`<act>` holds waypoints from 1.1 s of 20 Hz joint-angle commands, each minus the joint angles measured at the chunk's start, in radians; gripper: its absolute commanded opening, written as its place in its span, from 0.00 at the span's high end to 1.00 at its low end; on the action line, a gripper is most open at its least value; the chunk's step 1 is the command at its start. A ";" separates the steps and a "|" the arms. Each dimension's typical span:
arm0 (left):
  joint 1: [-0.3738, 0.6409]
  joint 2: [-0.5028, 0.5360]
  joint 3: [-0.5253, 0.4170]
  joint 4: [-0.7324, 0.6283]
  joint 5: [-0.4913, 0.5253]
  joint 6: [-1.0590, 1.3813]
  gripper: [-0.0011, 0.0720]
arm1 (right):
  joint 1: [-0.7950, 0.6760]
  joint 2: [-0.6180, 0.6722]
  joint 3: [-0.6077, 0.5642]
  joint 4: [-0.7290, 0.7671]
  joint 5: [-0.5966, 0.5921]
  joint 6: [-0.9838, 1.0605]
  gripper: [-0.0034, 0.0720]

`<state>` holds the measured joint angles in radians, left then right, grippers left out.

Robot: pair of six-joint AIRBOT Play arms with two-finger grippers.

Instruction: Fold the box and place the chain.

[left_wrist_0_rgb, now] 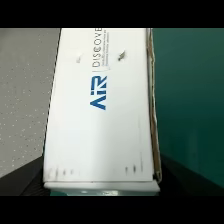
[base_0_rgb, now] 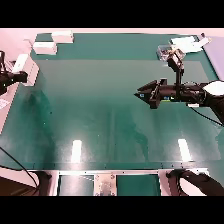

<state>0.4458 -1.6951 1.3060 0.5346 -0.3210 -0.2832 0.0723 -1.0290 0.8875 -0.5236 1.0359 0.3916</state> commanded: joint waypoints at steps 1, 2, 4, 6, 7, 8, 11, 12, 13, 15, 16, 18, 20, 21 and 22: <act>0.000 0.000 0.000 0.012 -0.018 0.003 0.01 | 0.006 0.000 -0.001 0.000 0.013 0.002 0.42; 0.000 0.000 0.000 0.013 -0.032 0.004 0.01 | 0.007 0.000 -0.001 0.000 0.012 0.002 0.36; 0.000 0.004 0.000 0.013 -0.036 0.004 0.01 | 0.007 0.000 -0.001 0.000 0.012 0.001 0.36; 0.001 0.032 0.000 0.025 -0.042 0.023 0.01 | 0.007 0.000 -0.001 -0.001 0.012 0.001 0.36; 0.000 0.059 0.000 0.047 -0.055 0.022 0.01 | 0.007 0.001 0.000 0.000 0.012 0.002 0.36; 0.000 0.089 0.000 0.062 -0.067 0.019 0.01 | 0.007 0.003 0.000 0.000 0.012 0.001 0.36; 0.001 0.216 0.000 0.137 -0.088 -0.043 0.01 | 0.006 0.024 0.000 -0.001 0.011 0.002 0.35; 0.001 0.257 0.000 0.156 -0.089 -0.073 0.01 | 0.006 0.037 0.000 -0.003 0.010 0.002 0.36; 0.000 0.301 0.000 0.180 -0.095 -0.115 0.01 | 0.006 0.051 0.000 -0.003 0.008 0.009 0.36; 0.000 0.382 0.000 0.192 -0.165 -0.198 0.32 | 0.006 0.086 0.000 -0.004 0.001 0.064 0.48; 0.000 0.419 0.000 0.191 -0.245 -0.203 0.71 | 0.007 0.112 -0.001 -0.004 -0.006 0.083 0.67; -0.002 0.485 0.000 0.141 -0.428 -0.176 0.96 | 0.007 0.171 -0.002 -0.005 -0.071 0.127 0.94; -0.002 0.548 -0.026 -0.009 -0.548 -0.107 0.97 | 0.007 0.250 -0.039 -0.005 -0.216 0.151 0.94; -0.002 0.603 -0.078 -0.127 -0.560 -0.046 0.97 | 0.007 0.298 -0.075 -0.011 -0.293 0.152 0.95; -0.002 0.664 -0.144 -0.237 -0.554 0.042 0.97 | 0.007 0.346 -0.119 -0.010 -0.359 0.151 0.95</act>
<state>0.4438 -1.1538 1.2488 0.5411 -0.7559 -0.3809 0.0788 -0.7887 0.8341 -0.5278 0.8646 0.5140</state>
